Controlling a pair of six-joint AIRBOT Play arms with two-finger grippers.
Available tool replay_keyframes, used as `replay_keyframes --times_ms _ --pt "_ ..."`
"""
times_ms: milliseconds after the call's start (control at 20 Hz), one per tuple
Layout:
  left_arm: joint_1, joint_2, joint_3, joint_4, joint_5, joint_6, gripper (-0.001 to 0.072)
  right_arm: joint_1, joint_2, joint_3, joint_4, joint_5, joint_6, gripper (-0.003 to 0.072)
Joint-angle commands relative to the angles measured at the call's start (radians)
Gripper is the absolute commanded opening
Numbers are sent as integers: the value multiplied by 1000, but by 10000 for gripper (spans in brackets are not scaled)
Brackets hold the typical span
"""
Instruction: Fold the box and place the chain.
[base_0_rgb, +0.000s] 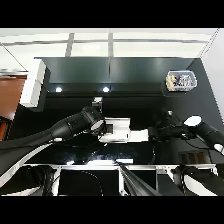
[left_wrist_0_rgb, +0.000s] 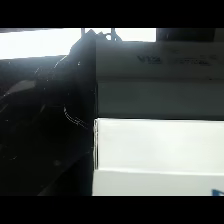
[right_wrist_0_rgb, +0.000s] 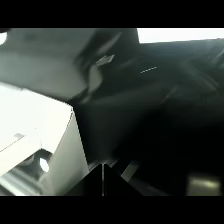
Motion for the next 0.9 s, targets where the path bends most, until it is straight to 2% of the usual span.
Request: replay_keyframes --times_ms 0,300,350,400,450,650,850 --pt "1 0 0 1 1 0 28 86 -75 15 116 -26 -109 18" --pt "1 0 0 0 1 0 28 79 -75 150 117 126 -146 25" --pt "1 0 0 0 1 0 28 79 -75 164 117 149 -145 193" --pt "1 0 0 0 1 0 28 79 -75 177 122 169 -143 467" --pt "1 0 0 0 1 0 28 79 -75 188 127 183 -143 535" --pt "1 0 0 0 1 0 28 88 -75 216 163 192 -141 535" --pt "1 0 0 0 3 0 28 186 -75 216 119 103 -54 533"
